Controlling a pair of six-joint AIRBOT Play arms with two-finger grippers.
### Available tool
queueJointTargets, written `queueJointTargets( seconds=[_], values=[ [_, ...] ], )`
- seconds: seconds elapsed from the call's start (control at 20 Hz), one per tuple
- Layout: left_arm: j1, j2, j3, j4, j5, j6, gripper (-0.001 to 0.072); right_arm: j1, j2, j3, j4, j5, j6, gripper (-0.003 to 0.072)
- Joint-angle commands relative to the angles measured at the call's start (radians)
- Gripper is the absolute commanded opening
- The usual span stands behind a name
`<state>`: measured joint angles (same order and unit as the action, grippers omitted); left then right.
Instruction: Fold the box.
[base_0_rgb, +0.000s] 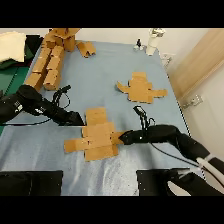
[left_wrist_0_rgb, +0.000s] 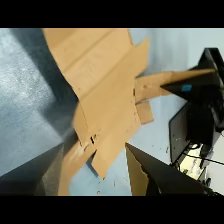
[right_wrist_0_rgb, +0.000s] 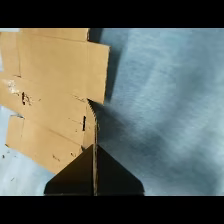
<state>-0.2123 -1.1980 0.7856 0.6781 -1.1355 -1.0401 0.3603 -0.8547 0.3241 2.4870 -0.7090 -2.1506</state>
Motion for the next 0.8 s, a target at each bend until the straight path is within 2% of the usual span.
queueJointTargets(
  seconds=[0.0, 0.35, 0.55, 0.75],
  values=[
    [0.004, -0.057, -0.011, -0.003, 0.06, 0.03, 0.0594, 0.137, 0.104, -0.061, -0.036, 0.158, 0.07, 0.0001],
    [0.004, -0.194, 0.021, -0.144, 0.131, 0.222, 0.0594, 0.19, 0.093, -0.062, -0.11, 0.156, 0.173, 0.0],
    [0.0, -0.252, 0.073, -0.225, 0.071, 0.336, 0.0592, 0.19, 0.093, -0.061, -0.118, 0.156, 0.18, 0.0],
    [-0.003, -0.34, 0.158, -0.23, -0.039, 0.346, 0.0591, 0.19, 0.093, -0.061, -0.128, 0.151, 0.18, 0.0]
  ],
)
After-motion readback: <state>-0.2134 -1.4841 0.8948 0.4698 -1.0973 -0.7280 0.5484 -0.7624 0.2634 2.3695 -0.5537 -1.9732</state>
